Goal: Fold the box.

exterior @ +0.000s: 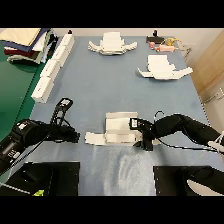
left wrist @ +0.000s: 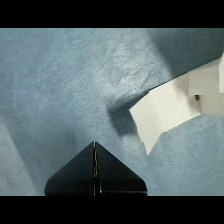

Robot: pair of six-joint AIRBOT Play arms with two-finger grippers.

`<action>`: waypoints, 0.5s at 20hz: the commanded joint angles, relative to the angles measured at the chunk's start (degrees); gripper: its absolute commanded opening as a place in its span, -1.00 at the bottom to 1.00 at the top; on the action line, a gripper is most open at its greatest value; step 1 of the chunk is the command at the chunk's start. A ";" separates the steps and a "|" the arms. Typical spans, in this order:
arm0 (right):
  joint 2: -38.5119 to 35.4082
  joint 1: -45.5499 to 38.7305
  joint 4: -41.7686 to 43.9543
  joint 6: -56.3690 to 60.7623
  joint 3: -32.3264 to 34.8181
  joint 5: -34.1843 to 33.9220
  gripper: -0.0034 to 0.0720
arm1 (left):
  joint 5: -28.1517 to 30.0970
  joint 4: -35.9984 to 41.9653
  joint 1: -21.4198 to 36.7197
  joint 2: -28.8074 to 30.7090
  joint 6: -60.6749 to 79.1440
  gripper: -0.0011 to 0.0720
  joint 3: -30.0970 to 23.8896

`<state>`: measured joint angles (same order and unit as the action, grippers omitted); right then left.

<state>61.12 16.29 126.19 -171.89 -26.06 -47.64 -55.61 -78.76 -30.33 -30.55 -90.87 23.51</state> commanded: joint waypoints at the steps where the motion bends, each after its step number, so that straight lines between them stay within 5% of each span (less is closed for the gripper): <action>1: -0.02 -0.02 0.00 0.02 -0.07 0.00 0.41 | 0.68 6.36 2.40 -2.01 -5.49 -0.94 -2.54; 6: -0.02 -0.02 0.00 0.02 -0.07 0.00 0.41 | 12.96 18.62 -3.76 -11.02 -1.49 -0.94 -3.63; 10: -0.02 -0.02 0.00 0.02 -0.07 0.00 0.41 | 18.75 20.90 -10.62 -14.51 -1.53 -0.94 -3.56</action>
<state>61.12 16.29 126.19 -171.89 -26.06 -47.64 -42.35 -61.49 -36.99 -42.54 -92.75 20.08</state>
